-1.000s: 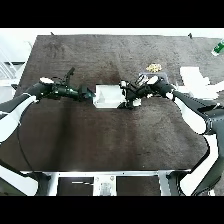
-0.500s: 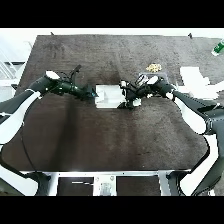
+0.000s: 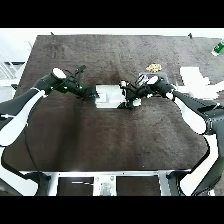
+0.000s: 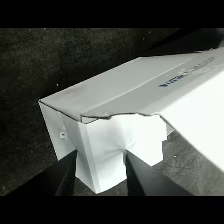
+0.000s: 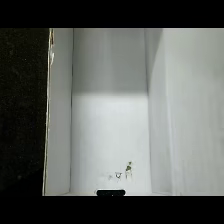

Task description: Fold the box and place the chain.

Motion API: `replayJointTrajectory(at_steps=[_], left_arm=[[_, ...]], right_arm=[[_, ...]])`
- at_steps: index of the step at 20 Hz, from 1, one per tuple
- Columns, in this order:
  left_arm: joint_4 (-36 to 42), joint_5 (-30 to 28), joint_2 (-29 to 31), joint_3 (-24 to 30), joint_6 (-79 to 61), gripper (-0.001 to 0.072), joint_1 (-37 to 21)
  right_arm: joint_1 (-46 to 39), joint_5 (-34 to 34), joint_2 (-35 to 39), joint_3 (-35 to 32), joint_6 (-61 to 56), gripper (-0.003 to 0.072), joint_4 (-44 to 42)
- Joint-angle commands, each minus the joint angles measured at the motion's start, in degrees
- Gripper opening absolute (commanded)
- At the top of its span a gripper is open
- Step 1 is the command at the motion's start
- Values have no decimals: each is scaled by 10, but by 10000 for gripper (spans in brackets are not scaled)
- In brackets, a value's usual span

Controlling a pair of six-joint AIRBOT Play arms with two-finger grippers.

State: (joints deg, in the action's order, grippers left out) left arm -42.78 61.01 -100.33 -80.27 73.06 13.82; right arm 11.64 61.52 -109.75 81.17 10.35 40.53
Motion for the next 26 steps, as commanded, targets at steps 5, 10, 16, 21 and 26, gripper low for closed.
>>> replayJointTrajectory(at_steps=[5,10,16,21,26], left_arm=[[-75,-32,0,-19,82,376,36],[-130,-41,0,-19,148,375,50],[-225,-51,0,-31,213,374,75],[-279,-69,-2,-44,262,374,97],[-337,-55,-9,-61,317,375,128]], right_arm=[[0,0,0,0,0,515,0],[0,0,0,0,0,515,0],[0,0,0,0,0,515,0],[0,0,0,0,0,515,0],[0,0,0,0,0,515,0]])
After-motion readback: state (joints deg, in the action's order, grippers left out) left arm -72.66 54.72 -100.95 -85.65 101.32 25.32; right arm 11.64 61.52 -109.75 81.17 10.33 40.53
